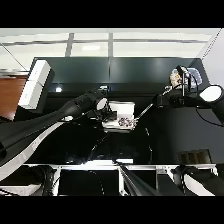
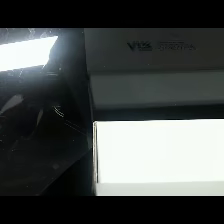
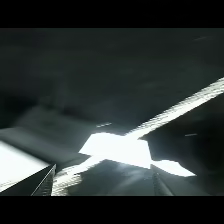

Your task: Fold the box and place the chain.

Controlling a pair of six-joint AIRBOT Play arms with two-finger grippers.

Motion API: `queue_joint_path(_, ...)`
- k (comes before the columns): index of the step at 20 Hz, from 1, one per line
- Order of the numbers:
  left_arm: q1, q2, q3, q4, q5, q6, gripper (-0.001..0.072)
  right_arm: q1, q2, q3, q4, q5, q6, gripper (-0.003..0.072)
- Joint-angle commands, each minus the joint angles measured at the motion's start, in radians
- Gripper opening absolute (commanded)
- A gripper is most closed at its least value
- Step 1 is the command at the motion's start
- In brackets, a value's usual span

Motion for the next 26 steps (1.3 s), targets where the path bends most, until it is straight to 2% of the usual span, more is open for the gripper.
queue_joint_path(1, 0.001, -0.001, 0.001, 0.0, 0.0, 0.0, 0.0032, -0.009, -0.056, 0.001, -0.211, -0.187, 0.154, 0.0715)
queue_joint_path(3, 0.001, -0.001, 0.001, 0.0, 0.0, 0.0, 0.0032, 0.003, -0.113, 0.008, -0.348, -0.282, 0.359, 0.0715)
queue_joint_path(4, 0.001, -0.001, 0.001, 0.0, 0.0, 0.0, 0.0032, 0.019, -0.155, 0.033, -0.452, -0.287, 0.48, 0.0714)
queue_joint_path(7, 0.001, -0.001, 0.001, 0.0, 0.0, 0.0, 0.0032, 0.087, -0.312, 0.185, -0.737, -0.182, 0.779, 0.0714)
queue_joint_path(9, 0.001, -0.001, 0.001, 0.0, 0.0, 0.0, 0.0032, 0.1, -0.411, 0.299, -0.809, -0.07, 0.935, 0.069)
queue_joint_path(10, 0.001, -0.001, 0.001, 0.0, 0.0, 0.0, 0.0032, 0.098, -0.45, 0.348, -0.811, -0.021, 0.959, 0.0596)
queue_joint_path(14, 0.001, -0.001, 0.001, 0.0, 0.0, 0.0, 0.0032, 0.092, -0.538, 0.454, -0.807, 0.05, 0.995, 0.0596)
queue_joint_path(19, 0.001, -0.001, 0.001, 0.0, 0.0, 0.0, 0.0032, 0.026, -0.565, 0.454, -0.678, 0.028, 1.033, 0.0595)
queue_joint_path(24, 0.001, -0.001, 0.001, 0.0, 0.0, 0.0, 0.0032, 0.019, -0.585, 0.454, -0.654, -0.002, 1.028, 0.0594)
queue_joint_path(25, 0.001, -0.001, 0.001, 0.0, 0.0, 0.0, 0.0032, 0.019, -0.589, 0.455, -0.654, -0.006, 1.025, 0.0514)
queue_joint_path(26, 0.001, -0.001, 0.001, 0.0, 0.0, 0.0, 0.0032, 0.019, -0.589, 0.454, -0.654, -0.009, 1.015, 0.0466)
